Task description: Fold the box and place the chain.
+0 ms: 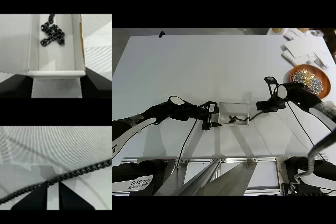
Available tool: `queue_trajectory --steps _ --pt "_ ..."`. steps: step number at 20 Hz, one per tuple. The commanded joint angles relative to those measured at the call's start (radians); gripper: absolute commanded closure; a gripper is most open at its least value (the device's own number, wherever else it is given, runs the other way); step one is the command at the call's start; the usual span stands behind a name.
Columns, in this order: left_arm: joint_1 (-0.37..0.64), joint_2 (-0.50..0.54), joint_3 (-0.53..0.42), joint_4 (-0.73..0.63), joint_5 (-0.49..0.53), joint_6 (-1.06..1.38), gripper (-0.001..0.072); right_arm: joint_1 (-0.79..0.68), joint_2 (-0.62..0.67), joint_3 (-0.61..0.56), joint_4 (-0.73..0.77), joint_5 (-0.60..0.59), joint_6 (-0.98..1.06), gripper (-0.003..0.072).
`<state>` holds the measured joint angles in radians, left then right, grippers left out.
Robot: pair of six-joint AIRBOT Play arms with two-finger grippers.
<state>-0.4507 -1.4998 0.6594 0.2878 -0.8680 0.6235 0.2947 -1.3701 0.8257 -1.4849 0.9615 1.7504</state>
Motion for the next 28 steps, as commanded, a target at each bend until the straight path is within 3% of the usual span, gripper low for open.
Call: queue_trajectory --steps 1,5,9,17,22,28 --pt "0.000 0.001 0.000 0.000 0.000 0.000 0.0639 -0.001 -0.010 -0.001 0.004 -0.005 -0.046 0.0670" --pt "0.000 0.001 0.000 0.000 0.000 0.000 0.0639 0.003 0.049 -0.001 0.000 0.027 -0.113 0.0670" --pt "0.000 0.001 0.000 0.000 0.000 0.000 0.0639 0.063 0.207 -0.001 0.011 0.082 -0.156 0.0670" --pt "0.000 0.001 0.000 0.000 0.000 0.000 0.0639 0.264 0.488 -0.001 0.259 0.013 -0.163 0.0670" --pt "0.000 0.001 0.000 0.000 0.000 0.000 0.0639 0.393 0.488 -0.001 0.350 -0.148 -0.161 0.0670" --pt "0.000 0.001 0.000 0.000 0.000 0.000 0.0639 0.430 0.412 -0.001 0.367 -0.235 -0.154 0.0670"
